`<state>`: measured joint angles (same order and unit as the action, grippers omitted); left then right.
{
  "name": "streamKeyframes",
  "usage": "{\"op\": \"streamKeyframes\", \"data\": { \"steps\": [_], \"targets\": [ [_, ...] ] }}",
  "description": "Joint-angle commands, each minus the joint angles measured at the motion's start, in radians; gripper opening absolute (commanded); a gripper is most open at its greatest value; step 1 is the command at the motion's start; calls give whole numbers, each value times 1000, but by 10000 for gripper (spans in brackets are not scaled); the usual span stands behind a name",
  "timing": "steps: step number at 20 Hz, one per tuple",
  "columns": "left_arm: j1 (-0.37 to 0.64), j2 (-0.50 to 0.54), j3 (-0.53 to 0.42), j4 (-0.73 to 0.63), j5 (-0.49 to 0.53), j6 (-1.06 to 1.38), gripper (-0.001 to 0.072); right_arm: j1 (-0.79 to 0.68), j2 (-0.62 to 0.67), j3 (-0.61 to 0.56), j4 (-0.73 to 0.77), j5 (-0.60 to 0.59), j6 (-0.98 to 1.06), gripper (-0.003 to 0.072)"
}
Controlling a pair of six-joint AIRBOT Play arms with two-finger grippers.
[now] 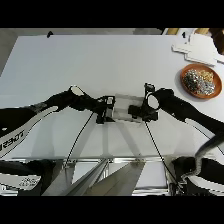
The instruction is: Fold the box and place the chain.
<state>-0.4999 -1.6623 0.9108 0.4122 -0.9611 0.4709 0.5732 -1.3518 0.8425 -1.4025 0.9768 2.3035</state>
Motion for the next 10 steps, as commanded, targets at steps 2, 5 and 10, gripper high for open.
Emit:
{"op": "streamKeyframes", "data": {
  "steps": [2,5,10],
  "targets": [
    [0,1,1,0,0,0,137,1,-8,1,-3,-12,-8,90],
    [0,1,1,0,0,0,137,1,-8,1,-14,-12,-38,17],
    [0,1,1,0,0,0,137,1,-8,1,-16,-11,-88,341]
  ]
}}
